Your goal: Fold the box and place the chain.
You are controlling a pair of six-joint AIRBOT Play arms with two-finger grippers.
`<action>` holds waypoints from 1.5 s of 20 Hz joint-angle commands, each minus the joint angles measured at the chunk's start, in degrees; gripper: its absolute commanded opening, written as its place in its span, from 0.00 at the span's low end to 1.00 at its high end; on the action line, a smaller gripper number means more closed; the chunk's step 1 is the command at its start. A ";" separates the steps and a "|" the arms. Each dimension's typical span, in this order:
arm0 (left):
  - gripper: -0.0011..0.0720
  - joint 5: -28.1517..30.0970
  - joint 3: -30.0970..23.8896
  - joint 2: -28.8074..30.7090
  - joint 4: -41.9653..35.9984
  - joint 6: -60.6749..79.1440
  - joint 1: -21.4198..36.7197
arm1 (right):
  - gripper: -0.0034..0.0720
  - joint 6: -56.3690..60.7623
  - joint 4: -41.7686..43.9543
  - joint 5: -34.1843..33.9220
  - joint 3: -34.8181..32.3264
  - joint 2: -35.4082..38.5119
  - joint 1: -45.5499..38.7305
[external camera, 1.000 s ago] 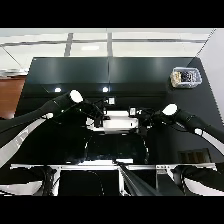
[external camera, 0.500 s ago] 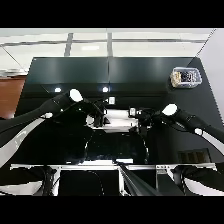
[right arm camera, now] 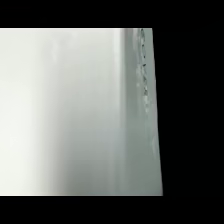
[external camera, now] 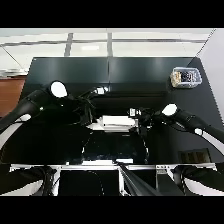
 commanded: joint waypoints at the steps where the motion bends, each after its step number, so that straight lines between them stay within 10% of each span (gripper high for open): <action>1: 0.04 -12.66 -0.09 1.49 1.97 -10.95 0.87 | 0.64 -0.07 -0.11 -0.04 0.00 -0.02 0.07; 4: 0.05 -14.69 -3.91 1.81 -11.50 -12.26 0.46 | 0.59 -0.09 -0.11 -0.09 0.00 -0.04 0.07; 7: 0.05 0.57 -10.71 1.90 -22.95 -9.73 -2.99 | 0.54 -0.07 -0.09 -0.07 0.00 -0.04 0.07; 9: 0.05 11.61 -12.07 1.90 -28.13 -5.60 -4.79 | 0.14 -0.04 -0.09 0.04 0.00 -0.02 0.07; 14: 0.05 34.42 -10.84 1.03 -40.17 3.34 -3.85 | 0.13 -0.04 -0.09 0.79 0.00 -0.04 0.07; 21: 0.05 24.02 -1.92 -11.34 -21.33 -11.76 -0.50 | 0.13 -0.04 -0.09 0.85 0.00 -0.04 0.07; 30: 0.05 10.54 1.49 -13.68 -20.76 -11.50 0.96 | 0.13 -0.02 -0.09 0.79 0.00 -0.04 0.07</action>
